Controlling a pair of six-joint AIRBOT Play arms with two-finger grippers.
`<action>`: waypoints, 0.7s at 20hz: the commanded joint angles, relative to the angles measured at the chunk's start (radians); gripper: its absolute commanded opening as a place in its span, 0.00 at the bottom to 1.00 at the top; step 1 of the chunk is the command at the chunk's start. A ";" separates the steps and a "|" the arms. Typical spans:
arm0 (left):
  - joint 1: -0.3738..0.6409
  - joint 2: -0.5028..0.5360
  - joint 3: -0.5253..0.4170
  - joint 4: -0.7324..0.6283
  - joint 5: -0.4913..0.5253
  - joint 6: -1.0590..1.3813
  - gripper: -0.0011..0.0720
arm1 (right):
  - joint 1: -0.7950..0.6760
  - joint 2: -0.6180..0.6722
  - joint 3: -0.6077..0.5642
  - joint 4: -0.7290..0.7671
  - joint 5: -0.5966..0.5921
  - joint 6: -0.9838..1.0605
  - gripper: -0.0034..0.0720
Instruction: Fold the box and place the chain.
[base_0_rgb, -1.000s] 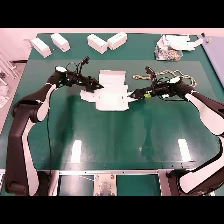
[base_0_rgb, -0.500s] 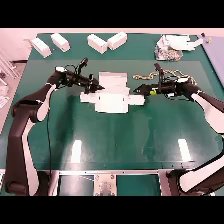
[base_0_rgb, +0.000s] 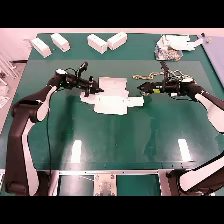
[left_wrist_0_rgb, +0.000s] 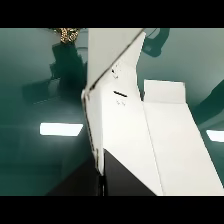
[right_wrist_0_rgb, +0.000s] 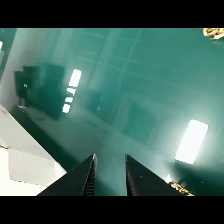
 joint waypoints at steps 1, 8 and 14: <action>-0.003 0.022 -0.033 0.040 0.047 0.031 0.03 | -0.003 0.000 0.000 0.003 -0.013 -0.005 0.36; -0.004 0.135 -0.238 0.003 0.227 0.210 0.03 | -0.003 -0.003 0.000 0.005 -0.028 -0.024 0.36; -0.004 0.135 -0.241 0.009 0.215 0.233 0.04 | -0.003 -0.005 0.000 0.008 -0.028 -0.024 0.36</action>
